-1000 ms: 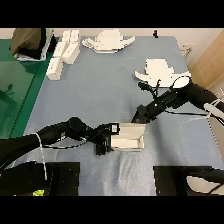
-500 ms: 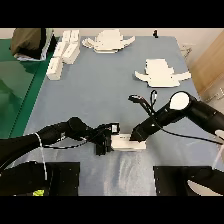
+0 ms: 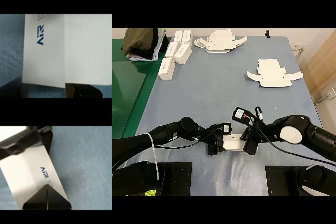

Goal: Fold the box.

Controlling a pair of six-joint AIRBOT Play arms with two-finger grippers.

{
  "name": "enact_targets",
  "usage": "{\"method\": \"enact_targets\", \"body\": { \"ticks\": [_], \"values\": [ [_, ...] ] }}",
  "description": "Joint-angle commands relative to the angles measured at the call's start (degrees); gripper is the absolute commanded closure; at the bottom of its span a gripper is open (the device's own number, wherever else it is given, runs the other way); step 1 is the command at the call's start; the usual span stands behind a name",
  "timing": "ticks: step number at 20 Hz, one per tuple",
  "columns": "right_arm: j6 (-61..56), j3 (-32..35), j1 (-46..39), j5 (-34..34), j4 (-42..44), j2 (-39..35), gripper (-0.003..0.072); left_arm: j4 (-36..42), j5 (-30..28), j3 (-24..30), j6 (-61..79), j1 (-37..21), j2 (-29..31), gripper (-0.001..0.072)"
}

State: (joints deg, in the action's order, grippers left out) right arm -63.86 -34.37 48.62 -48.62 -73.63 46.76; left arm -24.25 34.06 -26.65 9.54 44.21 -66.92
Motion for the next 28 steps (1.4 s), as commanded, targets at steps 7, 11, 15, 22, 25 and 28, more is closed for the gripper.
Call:
{"method": "enact_targets", "body": {
  "ticks": [7,11,15,22,25,28],
  "values": [
    [-0.55,12.13,14.21,16.28,-11.54,-9.64,0.0552,0.0,-0.02,-0.07,0.0,0.0,0.0,0.0197],
    [3.54,13.2,15.06,16.33,-11.69,-9.94,0.0292,0.0,-0.02,-0.07,0.0,0.0,0.0,0.0197],
    [4.55,13.22,15.02,16.39,-16.04,-9.92,0.0291,0.0,-0.02,-0.07,0.0,0.0,0.02,0.0198],
    [4.55,13.27,15.06,16.44,-21.05,-9.18,0.0274,0.0,-0.02,-0.07,0.0,0.0,0.0,0.0198],
    [4.55,13.27,15.04,17.64,-25.42,-8.85,0.0274,0.0,-0.02,-0.07,0.0,0.0,0.0,0.0197],
    [4.52,13.27,15.06,17.57,-25.4,-8.85,0.0278,0.0,-0.02,-0.07,0.0,0.0,0.0,0.0197]
  ]
}}
